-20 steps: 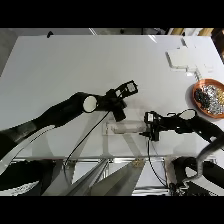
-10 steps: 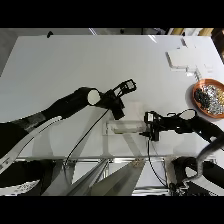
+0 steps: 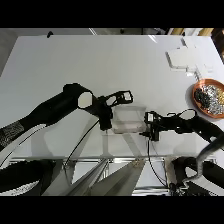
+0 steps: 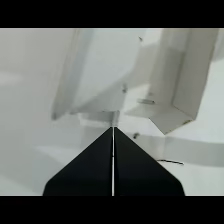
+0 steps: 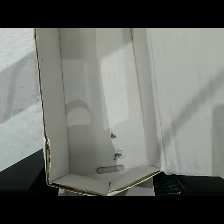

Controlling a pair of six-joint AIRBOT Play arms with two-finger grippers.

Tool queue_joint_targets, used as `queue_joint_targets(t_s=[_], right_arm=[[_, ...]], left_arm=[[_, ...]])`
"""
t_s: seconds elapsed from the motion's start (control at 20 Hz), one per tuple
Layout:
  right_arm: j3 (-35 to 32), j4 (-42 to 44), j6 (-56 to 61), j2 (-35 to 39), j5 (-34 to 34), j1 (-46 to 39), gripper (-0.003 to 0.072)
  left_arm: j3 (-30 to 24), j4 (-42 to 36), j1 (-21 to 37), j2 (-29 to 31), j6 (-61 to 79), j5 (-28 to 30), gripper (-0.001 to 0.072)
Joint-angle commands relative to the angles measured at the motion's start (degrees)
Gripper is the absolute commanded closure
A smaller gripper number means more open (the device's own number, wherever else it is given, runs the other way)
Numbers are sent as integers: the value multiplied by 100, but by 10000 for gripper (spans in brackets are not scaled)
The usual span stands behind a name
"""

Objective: Fold the box and place the chain.

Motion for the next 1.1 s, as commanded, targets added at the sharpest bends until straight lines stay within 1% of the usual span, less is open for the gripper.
queue_joint_targets(t_s=[0.0,0.15,0.3,0.35,0.4,0.45,0.5,0.6,0.65,0.7,0.85,0.9,1.05], right_arm=[[2,2,0,0,4,0,290],[2,2,0,0,2,0,290],[2,2,2,0,4,0,290],[2,2,0,0,2,0,290],[2,2,0,0,2,0,291],[2,2,0,0,4,0,291],[2,2,0,0,4,0,290],[2,2,0,0,2,0,290],[2,2,0,0,4,0,290],[2,2,0,0,4,0,290],[2,2,2,0,4,0,290],[2,2,0,0,4,0,290],[2,2,0,0,4,0,290]], left_arm=[[-155,-11,-109,-50,37,-258,707],[-466,-15,-72,-50,76,-269,702],[-949,-33,24,-48,662,-219,699],[-1069,-57,63,-48,907,-199,682],[-1150,-72,105,-46,1139,-168,600],[-1187,-90,129,-39,1268,-83,537],[-1191,-120,153,-33,1388,31,513],[-1191,-269,179,-33,1685,334,405],[-1191,-374,179,-33,1886,476,365],[-1191,-501,177,-33,2085,581,353],[-1209,-920,168,-33,2745,793,346],[-1233,-1027,168,-35,2809,918,312],[-1311,-1154,168,-42,2811,1182,313]])
